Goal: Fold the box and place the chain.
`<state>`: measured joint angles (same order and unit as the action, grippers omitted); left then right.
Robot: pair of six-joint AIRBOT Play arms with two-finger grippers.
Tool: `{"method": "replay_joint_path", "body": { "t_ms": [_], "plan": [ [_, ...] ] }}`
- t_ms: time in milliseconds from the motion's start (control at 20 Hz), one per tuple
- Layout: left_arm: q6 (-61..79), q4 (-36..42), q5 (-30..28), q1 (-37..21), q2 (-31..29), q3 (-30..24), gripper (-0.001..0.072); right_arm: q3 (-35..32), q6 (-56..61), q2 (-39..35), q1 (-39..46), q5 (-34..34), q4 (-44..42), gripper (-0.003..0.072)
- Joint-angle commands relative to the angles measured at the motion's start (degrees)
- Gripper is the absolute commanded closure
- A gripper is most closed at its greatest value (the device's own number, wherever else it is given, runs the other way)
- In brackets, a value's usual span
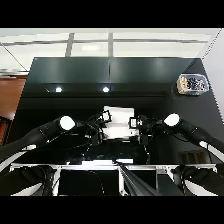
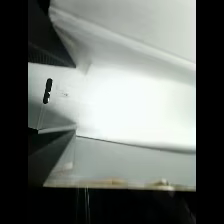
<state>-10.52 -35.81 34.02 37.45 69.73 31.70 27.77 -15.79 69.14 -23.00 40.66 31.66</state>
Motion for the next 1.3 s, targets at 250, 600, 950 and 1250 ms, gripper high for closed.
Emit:
{"method": "replay_joint_path", "body": {
  "t_ms": [250,600,950,1250],
  "plan": [
    [-1.49,-4.76,3.74,-0.48,-0.92,2.16,0.0682,0.00,0.09,0.04,-0.04,0.00,-0.09,0.0251],
    [-34.82,-31.04,28.02,-17.66,-14.64,4.35,0.0681,0.00,0.11,0.04,-0.04,0.00,-0.09,0.0252],
    [-70.49,-22.38,31.01,-41.75,-15.74,-1.36,0.0681,0.00,0.09,0.04,-0.04,0.00,-0.09,0.0252],
    [-60.19,-0.79,27.85,-39.43,-4.22,-7.78,0.0683,0.00,0.09,0.04,-0.04,0.00,-0.07,0.0252]
  ]
}}
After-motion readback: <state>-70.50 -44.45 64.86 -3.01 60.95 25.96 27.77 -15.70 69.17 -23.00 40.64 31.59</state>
